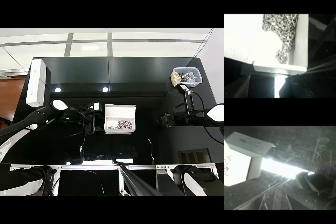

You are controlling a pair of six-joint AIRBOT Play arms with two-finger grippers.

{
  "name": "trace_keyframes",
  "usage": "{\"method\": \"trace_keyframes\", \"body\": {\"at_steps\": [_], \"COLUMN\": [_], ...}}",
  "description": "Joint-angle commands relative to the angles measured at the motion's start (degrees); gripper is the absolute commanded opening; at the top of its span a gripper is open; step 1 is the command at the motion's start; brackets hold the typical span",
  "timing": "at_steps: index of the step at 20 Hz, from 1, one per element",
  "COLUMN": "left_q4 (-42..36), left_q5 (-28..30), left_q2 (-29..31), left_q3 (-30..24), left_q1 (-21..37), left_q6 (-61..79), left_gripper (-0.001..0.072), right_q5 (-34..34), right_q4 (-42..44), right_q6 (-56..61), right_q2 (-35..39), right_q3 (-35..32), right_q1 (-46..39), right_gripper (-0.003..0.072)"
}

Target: Fold the box and place the chain.

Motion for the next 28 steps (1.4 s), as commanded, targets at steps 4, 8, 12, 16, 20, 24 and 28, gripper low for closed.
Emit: {"method": "trace_keyframes", "body": {"at_steps": [4, 8, 12, 16, 20, 24, 28], "left_q4": [4.00, 1.29, 0.55, 0.48, -0.20, -0.15, -0.13], "left_q5": [0.92, 1.40, 2.29, 2.91, 4.22, 4.20, 4.09], "left_q2": [-0.66, -0.66, -0.68, -0.68, -0.68, -0.70, -0.74], "left_q3": [0.66, 0.76, 0.90, 0.90, 0.90, 0.90, 0.96], "left_q1": [-2.64, -2.67, -3.87, -5.42, -5.44, -5.44, -5.49], "left_q6": [-0.11, -0.07, 0.02, 0.17, -0.20, -0.15, -0.11], "left_gripper": [0.0710, 0.0710, 0.0710, 0.0710, 0.0710, 0.0710, 0.0710], "right_q5": [-0.55, -0.59, -0.59, -0.76, -0.96, -1.09, -1.51], "right_q4": [0.04, 0.02, 0.04, 0.04, 0.04, 0.02, 0.02], "right_q6": [0.04, 0.04, 0.04, 0.04, 0.04, 0.02, 0.02], "right_q2": [0.02, 0.02, 0.02, 0.02, 0.02, 0.02, 0.02], "right_q3": [-0.02, -0.02, -0.02, -0.02, -0.02, -0.02, -0.02], "right_q1": [0.00, 0.00, 0.00, 0.00, 0.00, 0.00, 0.00], "right_gripper": [0.0305, 0.0304, 0.0304, 0.0304, 0.0304, 0.0304, 0.0304]}}
